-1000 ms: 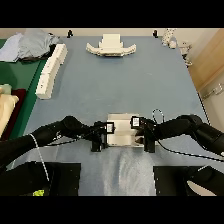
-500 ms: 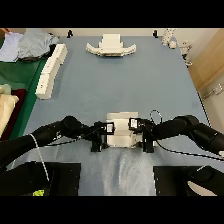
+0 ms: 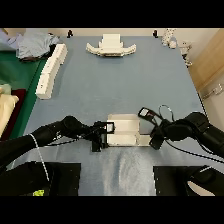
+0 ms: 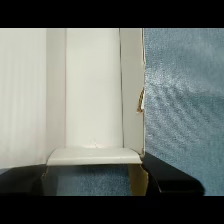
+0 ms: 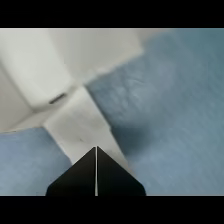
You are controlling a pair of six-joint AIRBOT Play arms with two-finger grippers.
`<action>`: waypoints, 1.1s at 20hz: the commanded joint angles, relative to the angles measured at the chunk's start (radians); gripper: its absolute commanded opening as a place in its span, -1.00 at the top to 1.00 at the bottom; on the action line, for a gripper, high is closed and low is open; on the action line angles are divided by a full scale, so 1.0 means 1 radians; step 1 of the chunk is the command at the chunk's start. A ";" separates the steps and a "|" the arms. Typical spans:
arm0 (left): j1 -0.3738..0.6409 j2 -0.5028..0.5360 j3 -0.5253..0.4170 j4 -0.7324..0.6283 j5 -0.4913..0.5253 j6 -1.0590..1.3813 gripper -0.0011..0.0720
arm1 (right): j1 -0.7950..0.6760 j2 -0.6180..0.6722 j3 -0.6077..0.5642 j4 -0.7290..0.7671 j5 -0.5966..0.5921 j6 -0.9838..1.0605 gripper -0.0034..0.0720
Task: Fold the box.
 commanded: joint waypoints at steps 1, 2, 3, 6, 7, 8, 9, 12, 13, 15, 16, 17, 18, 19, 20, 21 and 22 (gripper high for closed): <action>0.000 0.001 0.000 0.002 -0.001 0.002 -0.34 | -0.083 0.023 0.009 -0.415 -0.105 0.685 0.91; 0.000 0.001 0.000 0.002 -0.001 0.002 -0.34 | -0.146 0.016 0.009 -0.375 -0.130 0.716 0.91; 0.000 0.001 0.000 0.002 -0.001 0.002 -0.34 | -0.216 0.004 0.009 -0.284 -0.130 0.715 0.91; 0.000 0.001 0.000 0.002 -0.001 0.002 -0.34 | -0.354 -0.055 0.009 0.039 -0.103 0.560 0.91; 0.000 0.001 0.000 0.002 -0.001 0.002 -0.34 | -0.375 -0.082 0.009 0.124 -0.102 0.501 0.91; 0.000 0.001 0.000 0.002 -0.001 0.002 -0.34 | -0.384 -0.106 0.009 0.200 -0.102 0.450 0.91; 0.000 0.001 0.000 0.002 -0.001 0.002 -0.34 | -0.385 -0.129 0.009 0.254 -0.101 0.406 0.91; 0.000 0.001 0.000 0.002 -0.001 0.002 -0.34 | -0.385 -0.153 0.009 0.422 -0.103 0.280 0.91; 0.000 0.001 0.000 0.002 -0.001 0.002 -0.34 | -0.385 -0.145 0.009 0.456 -0.109 0.260 0.91; 0.000 0.001 0.000 0.002 -0.001 0.002 -0.34 | -0.385 -0.111 0.011 0.480 -0.149 0.251 0.91; 0.000 0.001 0.000 0.002 -0.001 0.002 -0.34 | -0.385 -0.092 0.011 0.481 -0.167 0.251 0.91; 0.000 0.001 0.000 0.002 -0.001 0.002 -0.34 | -0.385 -0.072 0.011 0.481 -0.182 0.251 0.91; 0.000 0.001 0.000 0.002 -0.001 0.002 -0.34 | -0.385 -0.058 0.011 0.482 -0.193 0.251 0.91; 0.000 0.001 0.000 0.002 -0.001 0.002 -0.34 | -0.385 -0.053 0.011 0.481 -0.195 0.252 0.91; 0.000 0.001 0.000 0.002 -0.001 0.002 -0.34 | -0.385 -0.056 0.008 0.479 -0.193 0.252 0.91; 0.000 0.001 0.000 0.002 -0.001 0.002 -0.34 | -0.385 -0.065 0.000 0.473 -0.183 0.251 0.91; 0.000 0.001 0.000 0.002 -0.001 0.002 -0.34 | -0.385 -0.079 -0.009 0.471 -0.166 0.250 0.91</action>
